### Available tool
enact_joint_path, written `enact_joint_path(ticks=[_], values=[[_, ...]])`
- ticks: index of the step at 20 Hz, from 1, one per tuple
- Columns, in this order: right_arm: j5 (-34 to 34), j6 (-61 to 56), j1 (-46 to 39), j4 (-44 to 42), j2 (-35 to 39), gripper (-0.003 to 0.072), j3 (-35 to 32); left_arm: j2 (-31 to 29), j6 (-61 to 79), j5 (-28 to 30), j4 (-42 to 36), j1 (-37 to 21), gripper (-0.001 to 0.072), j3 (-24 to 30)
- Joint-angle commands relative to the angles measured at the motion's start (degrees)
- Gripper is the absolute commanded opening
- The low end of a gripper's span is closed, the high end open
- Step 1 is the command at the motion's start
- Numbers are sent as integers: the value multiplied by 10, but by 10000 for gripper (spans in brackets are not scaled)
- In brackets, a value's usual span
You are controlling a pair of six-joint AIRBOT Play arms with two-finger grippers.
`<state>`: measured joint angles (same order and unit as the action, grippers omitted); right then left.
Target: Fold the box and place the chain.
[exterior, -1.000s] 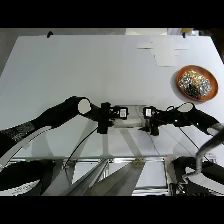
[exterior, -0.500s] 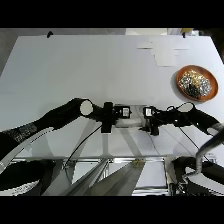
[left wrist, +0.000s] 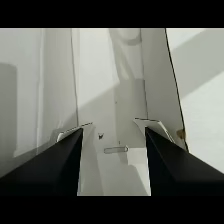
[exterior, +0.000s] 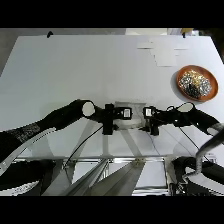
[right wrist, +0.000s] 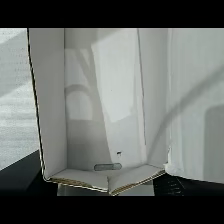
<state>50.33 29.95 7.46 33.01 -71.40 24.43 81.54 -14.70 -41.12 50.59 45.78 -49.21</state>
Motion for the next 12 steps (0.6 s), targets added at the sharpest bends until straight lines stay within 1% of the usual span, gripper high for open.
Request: enact_joint_path(ticks=[1, 2, 4, 6, 7, 8, 9, 10, 11, 12], values=[[0, -1, 0, 0, 0, 457, 0, 0, -16, -19, 0, 0, 480, 0], [0, -1, 0, 0, 0, 457, 0, 0, -21, -20, 1, 0, 521, 0], [0, -1, 0, 0, 0, 457, 0, -6, -23, -27, 3, 0, 526, 0], [0, -1, 0, 0, 0, 457, 0, -26, -56, -47, 9, -2, 486, 0], [0, -1, 0, 0, 0, 457, 0, -41, -82, -67, 16, -3, 486, 0], [0, -1, 0, 0, 0, 457, 0, -58, -111, -96, 23, -6, 453, 0], [0, -1, 0, 0, 0, 457, 0, -75, -142, -126, 33, -9, 310, 0], [0, -1, 0, 0, 0, 457, 0, -94, -170, -159, 47, -14, 136, 0], [0, -1, 0, 0, 0, 457, 0, -114, -194, -187, 62, -21, 7, 0], [0, -1, 0, 0, 0, 457, 0, -132, -232, -201, 75, -27, 2, 0]])
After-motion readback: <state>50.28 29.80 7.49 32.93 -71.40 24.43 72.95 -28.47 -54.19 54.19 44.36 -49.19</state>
